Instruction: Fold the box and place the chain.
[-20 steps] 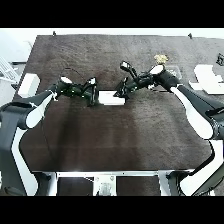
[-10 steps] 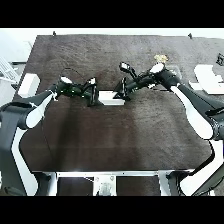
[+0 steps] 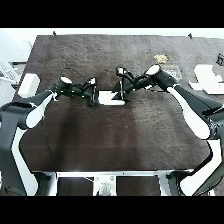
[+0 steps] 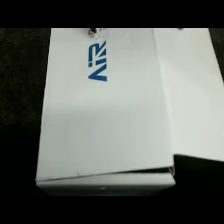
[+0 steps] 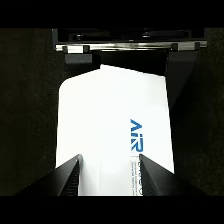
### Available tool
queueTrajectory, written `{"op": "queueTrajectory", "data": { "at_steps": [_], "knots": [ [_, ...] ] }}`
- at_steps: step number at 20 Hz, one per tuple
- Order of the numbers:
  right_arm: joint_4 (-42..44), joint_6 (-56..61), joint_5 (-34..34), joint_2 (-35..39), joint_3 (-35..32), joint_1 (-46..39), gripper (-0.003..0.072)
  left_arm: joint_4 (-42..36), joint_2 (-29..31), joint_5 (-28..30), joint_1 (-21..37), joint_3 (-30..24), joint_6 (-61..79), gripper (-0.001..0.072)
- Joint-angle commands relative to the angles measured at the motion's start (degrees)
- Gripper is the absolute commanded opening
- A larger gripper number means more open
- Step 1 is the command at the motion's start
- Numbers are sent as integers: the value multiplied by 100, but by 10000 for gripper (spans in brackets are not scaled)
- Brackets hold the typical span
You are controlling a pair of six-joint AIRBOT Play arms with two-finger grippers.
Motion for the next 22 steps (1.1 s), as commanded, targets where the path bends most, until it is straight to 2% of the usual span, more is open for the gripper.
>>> {"op": "queueTrajectory", "data": {
  "at_steps": [1, 13, 16, 18, 22],
  "knots": [
    [-129, -214, -251, -7, 2, 55, 448, 2, -4, -2, 4, 2, 2, 287],
    [-70, -232, -466, 232, 15, 46, 407, 2, -4, -2, 4, 2, 2, 287],
    [-70, -229, -466, 232, 15, 44, 363, 4, -4, -2, 4, 2, 2, 287],
    [-70, -229, -463, 234, 15, 44, 294, 2, -4, -2, 4, 2, 2, 287],
    [-76, -210, -457, 247, 7, 52, 239, 2, -4, -2, 4, 2, 2, 287]
  ]
}}
